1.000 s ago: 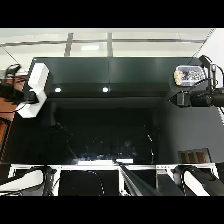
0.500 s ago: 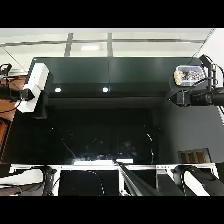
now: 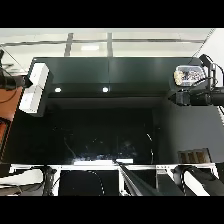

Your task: Fold the box and place the chain.

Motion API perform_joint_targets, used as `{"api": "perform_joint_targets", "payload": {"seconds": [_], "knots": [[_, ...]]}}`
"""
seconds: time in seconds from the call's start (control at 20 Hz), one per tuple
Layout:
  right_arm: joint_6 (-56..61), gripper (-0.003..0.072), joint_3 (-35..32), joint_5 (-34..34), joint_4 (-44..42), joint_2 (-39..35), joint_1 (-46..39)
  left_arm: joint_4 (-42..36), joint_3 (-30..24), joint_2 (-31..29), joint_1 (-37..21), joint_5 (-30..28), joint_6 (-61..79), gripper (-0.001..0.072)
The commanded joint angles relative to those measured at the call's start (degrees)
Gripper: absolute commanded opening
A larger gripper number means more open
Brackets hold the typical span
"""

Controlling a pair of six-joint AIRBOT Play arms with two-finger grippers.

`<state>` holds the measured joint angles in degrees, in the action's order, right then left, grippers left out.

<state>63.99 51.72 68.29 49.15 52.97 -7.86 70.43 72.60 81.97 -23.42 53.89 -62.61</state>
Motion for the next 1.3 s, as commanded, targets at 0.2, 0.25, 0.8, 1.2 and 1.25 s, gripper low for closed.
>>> {"api": "perform_joint_targets", "payload": {"seconds": [0.2, 0.25, 0.8, 1.2, 1.25], "knots": [[-0.72, 0.0013, -8.15, -31.04, 0.9, 2.4, 12.39, -8.81, -5.27, -11.23, 2.34, 12.83, -7.82, 0.0025], [-0.81, 0.0013, -9.94, -35.89, 1.25, 3.04, 13.42, -10.6, -9.7, -14.25, 4.26, 9.68, -6.27, 0.0025], [-0.79, 0.0013, -12.96, -38.53, 7.72, 6.08, 14.05, -10.1, -37.57, -27.93, 22.49, -18.82, 0.68, 0.0026], [-0.79, 0.0013, -12.96, -38.53, 7.72, 6.08, 14.05, -10.05, -37.57, -25.16, 22.38, -18.88, 0.68, 0.0027], [-0.79, 0.0013, -12.96, -38.53, 7.74, 6.08, 14.05, -10.05, -37.57, -25.11, 22.38, -18.88, 0.68, 0.0027]]}}
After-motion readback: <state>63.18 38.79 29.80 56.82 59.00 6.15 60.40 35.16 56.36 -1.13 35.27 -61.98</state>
